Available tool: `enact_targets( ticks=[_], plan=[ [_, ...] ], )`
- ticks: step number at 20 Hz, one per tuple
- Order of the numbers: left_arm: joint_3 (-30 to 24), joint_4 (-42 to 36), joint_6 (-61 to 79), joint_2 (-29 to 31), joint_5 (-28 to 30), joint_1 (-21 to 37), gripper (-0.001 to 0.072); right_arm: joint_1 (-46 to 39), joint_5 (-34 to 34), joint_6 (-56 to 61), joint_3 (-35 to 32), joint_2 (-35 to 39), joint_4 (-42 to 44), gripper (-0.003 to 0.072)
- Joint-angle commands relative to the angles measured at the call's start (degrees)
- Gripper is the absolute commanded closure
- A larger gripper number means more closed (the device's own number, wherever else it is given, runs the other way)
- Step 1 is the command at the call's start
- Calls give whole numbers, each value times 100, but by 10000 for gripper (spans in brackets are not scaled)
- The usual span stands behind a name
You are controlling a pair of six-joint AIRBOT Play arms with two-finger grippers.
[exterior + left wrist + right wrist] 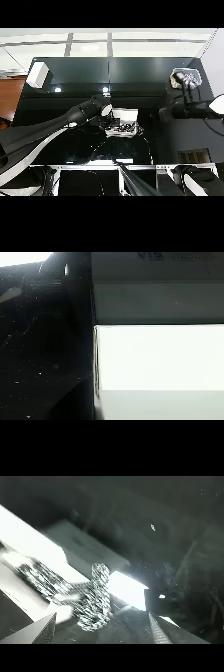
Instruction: Fold the box and place the chain.
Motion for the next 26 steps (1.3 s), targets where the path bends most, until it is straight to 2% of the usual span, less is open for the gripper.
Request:
enact_targets(
  ticks=[1,3,4,8,11,26],
  plan=[
    [2,0,2,0,4,0,684,177,-1110,-1438,-946,20,-9,-19],
    [2,0,2,0,4,0,684,503,-1899,-2555,-1292,-11,-85,-19],
    [2,0,2,0,4,0,684,695,-2009,-3432,-1355,-59,-85,-19],
    [2,2,2,0,9,0,684,1106,-1915,-5987,-1349,-833,970,-16],
    [2,2,2,0,-9,0,684,1163,-1805,-7121,-1346,-1303,1644,-16],
    [2,2,0,0,-2,0,684,1163,-1899,-7335,-1333,-1657,1738,-16]
  ],
)
